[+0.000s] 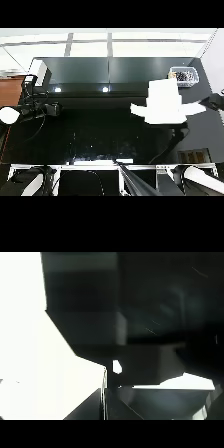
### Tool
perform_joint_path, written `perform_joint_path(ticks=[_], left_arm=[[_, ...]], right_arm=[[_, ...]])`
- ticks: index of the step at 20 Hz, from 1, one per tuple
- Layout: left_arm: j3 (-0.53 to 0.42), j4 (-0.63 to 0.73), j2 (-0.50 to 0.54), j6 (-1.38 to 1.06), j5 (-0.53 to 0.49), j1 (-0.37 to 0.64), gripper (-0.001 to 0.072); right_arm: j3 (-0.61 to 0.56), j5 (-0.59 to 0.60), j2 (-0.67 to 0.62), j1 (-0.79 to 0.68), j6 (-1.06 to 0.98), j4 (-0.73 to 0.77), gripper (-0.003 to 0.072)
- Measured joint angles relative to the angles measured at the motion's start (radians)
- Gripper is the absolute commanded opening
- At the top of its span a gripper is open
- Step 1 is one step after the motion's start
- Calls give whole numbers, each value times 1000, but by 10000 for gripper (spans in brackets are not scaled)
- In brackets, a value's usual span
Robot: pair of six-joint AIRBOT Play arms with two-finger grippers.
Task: Fold the box and place the chain.
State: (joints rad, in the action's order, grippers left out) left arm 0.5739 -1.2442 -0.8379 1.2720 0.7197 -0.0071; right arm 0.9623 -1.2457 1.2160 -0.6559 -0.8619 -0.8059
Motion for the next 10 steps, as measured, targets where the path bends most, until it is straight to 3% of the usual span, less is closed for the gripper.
perform_joint_path(ticks=[5,10], left_arm=[[0,73,-18,-18,16,-5,713],[7,243,-103,-113,24,-79,706]], right_arm=[[-274,243,-212,285,-21,230,17],[-466,506,-277,585,-30,350,17]])
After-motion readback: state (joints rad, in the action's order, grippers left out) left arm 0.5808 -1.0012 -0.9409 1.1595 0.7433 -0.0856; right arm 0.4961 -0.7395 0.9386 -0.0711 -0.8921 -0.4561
